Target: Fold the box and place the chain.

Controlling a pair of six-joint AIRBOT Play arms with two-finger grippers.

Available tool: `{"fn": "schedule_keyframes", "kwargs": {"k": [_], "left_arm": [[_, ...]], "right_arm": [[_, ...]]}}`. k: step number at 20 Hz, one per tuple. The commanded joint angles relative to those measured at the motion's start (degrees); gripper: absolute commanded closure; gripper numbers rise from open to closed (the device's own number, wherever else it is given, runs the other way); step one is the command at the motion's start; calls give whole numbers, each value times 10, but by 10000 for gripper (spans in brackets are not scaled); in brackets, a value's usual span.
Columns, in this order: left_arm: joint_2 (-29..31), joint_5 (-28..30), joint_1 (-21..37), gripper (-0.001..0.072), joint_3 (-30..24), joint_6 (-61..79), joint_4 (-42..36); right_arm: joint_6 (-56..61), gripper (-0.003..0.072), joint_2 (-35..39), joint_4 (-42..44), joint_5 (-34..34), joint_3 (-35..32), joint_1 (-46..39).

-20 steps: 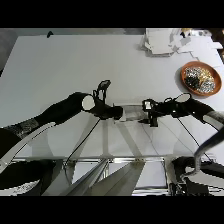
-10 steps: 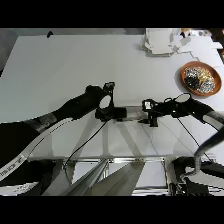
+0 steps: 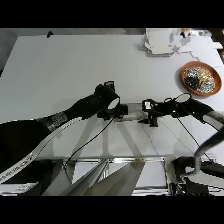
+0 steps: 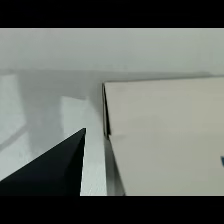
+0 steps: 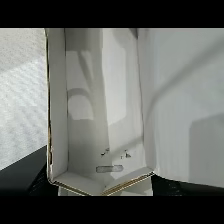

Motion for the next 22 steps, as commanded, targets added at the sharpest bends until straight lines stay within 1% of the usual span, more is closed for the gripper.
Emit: {"fn": "schedule_keyframes", "kwargs": {"k": [1,6,7,9,10,13,14,18,19,20,21,22], "left_arm": [[-17,-1,-4,347,2,-55,15],[-34,-2,-14,351,2,-54,7],[-34,-1,-14,399,2,-54,7],[-34,-1,-14,523,2,-54,7],[-34,-1,-14,539,2,-54,7],[-34,-1,-14,697,2,-54,7],[-34,-1,-14,708,2,-54,7],[-34,-2,-13,708,2,-54,6],[-33,-2,-13,683,2,-53,6],[-31,-5,-12,624,2,-51,1],[-28,-9,-12,531,2,-51,0],[-24,-12,-12,473,2,-51,0]], "right_arm": [[0,275,0,0,0,0,0],[0,275,0,0,0,0,0],[0,275,0,0,0,0,0],[0,275,0,0,0,0,0],[0,275,0,0,0,0,0],[0,275,0,0,0,0,0],[0,275,0,0,0,0,0],[0,275,0,0,0,0,0],[0,275,0,0,0,0,0],[0,275,0,0,0,0,0],[0,275,0,0,0,0,0],[0,275,0,0,0,0,0]]}}
